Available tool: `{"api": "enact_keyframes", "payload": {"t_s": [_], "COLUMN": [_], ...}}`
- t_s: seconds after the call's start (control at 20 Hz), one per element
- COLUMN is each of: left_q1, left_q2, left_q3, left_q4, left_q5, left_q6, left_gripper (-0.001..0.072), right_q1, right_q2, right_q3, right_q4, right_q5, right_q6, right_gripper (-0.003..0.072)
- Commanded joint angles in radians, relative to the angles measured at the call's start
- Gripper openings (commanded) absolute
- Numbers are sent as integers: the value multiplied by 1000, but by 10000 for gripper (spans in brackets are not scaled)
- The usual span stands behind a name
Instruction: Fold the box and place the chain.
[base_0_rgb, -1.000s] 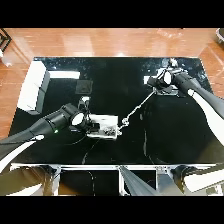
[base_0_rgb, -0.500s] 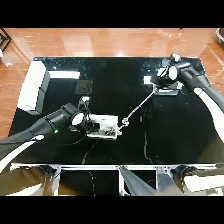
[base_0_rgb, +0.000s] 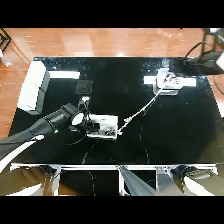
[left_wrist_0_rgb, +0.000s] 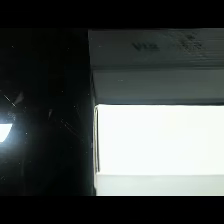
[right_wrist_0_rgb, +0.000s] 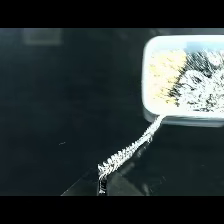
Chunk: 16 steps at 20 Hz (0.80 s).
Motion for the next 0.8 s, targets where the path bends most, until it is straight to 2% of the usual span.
{"api": "enact_keyframes", "payload": {"t_s": [0.0,0.25,0.5,0.75], "left_q1": [0,0,0,0], "left_q2": [0,0,0,0], "left_q3": [1,1,1,1], "left_q4": [2,2,2,1], "left_q5": [-1,-2,-2,-1], "left_q6": [0,0,0,0], "left_gripper": [29,29,29,29], "right_q1": [0,0,24,191], "right_q2": [147,247,290,291], "right_q3": [1,0,0,-17], "right_q4": [98,209,494,507], "right_q5": [92,189,240,201], "right_q6": [-53,-66,-123,-97], "right_gripper": [27,27,27,27]}}
